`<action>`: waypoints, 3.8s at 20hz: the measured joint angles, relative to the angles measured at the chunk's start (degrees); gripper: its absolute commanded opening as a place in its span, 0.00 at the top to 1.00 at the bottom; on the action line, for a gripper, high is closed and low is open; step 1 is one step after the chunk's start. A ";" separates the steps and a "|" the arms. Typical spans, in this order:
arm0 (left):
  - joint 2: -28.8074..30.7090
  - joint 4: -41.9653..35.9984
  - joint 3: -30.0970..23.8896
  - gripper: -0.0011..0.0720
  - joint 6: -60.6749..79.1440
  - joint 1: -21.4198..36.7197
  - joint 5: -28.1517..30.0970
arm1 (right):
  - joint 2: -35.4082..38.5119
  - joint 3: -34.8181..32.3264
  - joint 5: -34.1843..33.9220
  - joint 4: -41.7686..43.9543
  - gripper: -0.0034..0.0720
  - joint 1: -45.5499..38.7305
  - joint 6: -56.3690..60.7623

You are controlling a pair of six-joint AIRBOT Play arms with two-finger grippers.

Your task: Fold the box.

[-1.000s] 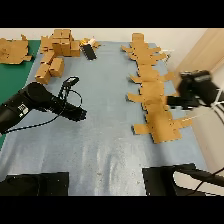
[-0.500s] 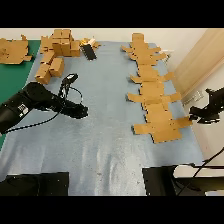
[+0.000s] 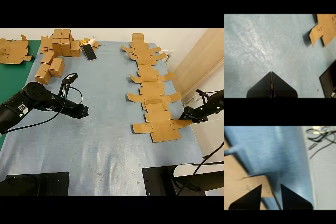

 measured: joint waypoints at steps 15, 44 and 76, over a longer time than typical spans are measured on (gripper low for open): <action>0.02 -1.14 -0.79 0.39 6.62 6.86 -4.85 | 23.30 -20.37 -5.68 16.09 0.95 11.65 9.18; -12.70 -15.37 -2.01 0.39 18.05 13.62 -12.55 | 30.10 -39.80 15.28 39.34 0.95 41.44 -10.95; -32.63 -30.34 7.08 0.97 33.20 6.78 -22.93 | 29.88 -44.74 15.65 47.95 0.95 43.10 -25.44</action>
